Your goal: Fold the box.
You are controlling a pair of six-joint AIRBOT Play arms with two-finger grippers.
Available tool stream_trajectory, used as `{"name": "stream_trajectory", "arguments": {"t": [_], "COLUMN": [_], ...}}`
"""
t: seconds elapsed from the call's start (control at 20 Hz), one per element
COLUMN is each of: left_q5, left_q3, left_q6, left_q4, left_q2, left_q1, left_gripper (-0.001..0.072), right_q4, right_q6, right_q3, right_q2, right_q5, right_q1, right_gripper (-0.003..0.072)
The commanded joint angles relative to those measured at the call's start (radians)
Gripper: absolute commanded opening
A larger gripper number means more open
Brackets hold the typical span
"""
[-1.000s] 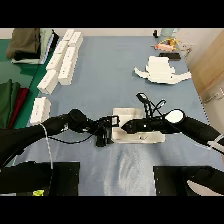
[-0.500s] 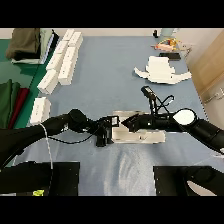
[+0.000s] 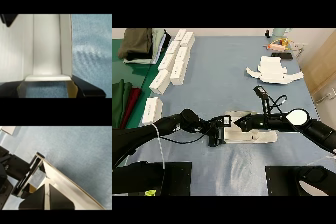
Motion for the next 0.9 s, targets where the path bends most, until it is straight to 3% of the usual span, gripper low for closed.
{"name": "stream_trajectory", "arguments": {"t": [0.0, 0.5, 0.55, 0.6, 0.65, 0.85], "left_q5": [0.0, -0.004, -0.004, -0.004, -0.004, -0.004], "left_q3": [0.001, 0.01, 0.01, 0.01, 0.01, 0.01], "left_q6": [0.0, 0.023, 0.023, 0.023, 0.023, 0.023], "left_q4": [-0.001, -0.007, -0.007, -0.007, -0.007, -0.007], "left_q2": [-0.001, -0.009, -0.009, -0.009, -0.009, -0.009], "left_q1": [-0.001, -0.013, -0.013, -0.013, -0.013, -0.013], "left_gripper": [0.0716, 0.0714, 0.0653, 0.0504, 0.0423, 0.0422], "right_q4": [-0.001, -0.001, -0.001, -0.001, -0.001, -0.001], "right_q6": [0.009, 0.009, 0.009, 0.009, 0.009, 0.009], "right_q3": [0.001, 0.001, 0.001, 0.001, 0.001, 0.001], "right_q2": [0.001, 0.001, 0.001, 0.001, 0.001, 0.001], "right_q5": [0.001, 0.008, 0.009, 0.009, 0.009, 0.012], "right_q1": [0.001, 0.001, 0.001, 0.001, 0.001, 0.001], "right_gripper": [0.008, 0.0081, 0.0081, 0.0081, 0.008, 0.0081]}}
